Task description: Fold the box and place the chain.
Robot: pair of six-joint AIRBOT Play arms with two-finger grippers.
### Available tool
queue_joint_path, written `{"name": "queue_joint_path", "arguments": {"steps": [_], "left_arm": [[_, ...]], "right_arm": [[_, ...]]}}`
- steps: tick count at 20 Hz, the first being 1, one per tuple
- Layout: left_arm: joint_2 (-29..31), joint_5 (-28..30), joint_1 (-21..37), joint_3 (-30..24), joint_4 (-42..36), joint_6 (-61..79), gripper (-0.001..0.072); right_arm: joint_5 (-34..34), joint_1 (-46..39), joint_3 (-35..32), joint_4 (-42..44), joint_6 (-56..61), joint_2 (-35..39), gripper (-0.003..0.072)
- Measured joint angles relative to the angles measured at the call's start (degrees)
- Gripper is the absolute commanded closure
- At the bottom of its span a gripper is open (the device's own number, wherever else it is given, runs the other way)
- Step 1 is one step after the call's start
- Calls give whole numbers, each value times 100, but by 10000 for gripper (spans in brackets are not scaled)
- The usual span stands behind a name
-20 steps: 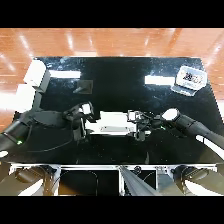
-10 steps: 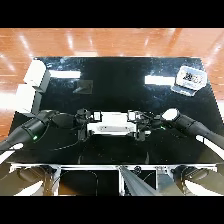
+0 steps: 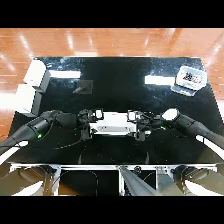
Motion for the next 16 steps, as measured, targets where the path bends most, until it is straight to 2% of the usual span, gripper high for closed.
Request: {"name": "queue_joint_path", "arguments": {"steps": [4,5,6,16], "left_arm": [[-15,-13,-138,0,-81,-2,214],[-17,-35,-170,0,-107,-4,276],[-22,-48,-192,0,-118,-2,292],[-85,-103,-293,0,-407,2,293]], "right_arm": [[-4,0,0,0,2,0,61],[-2,0,0,0,2,0,61],[-2,0,0,0,0,0,61],[-4,0,0,0,0,0,61]]}}
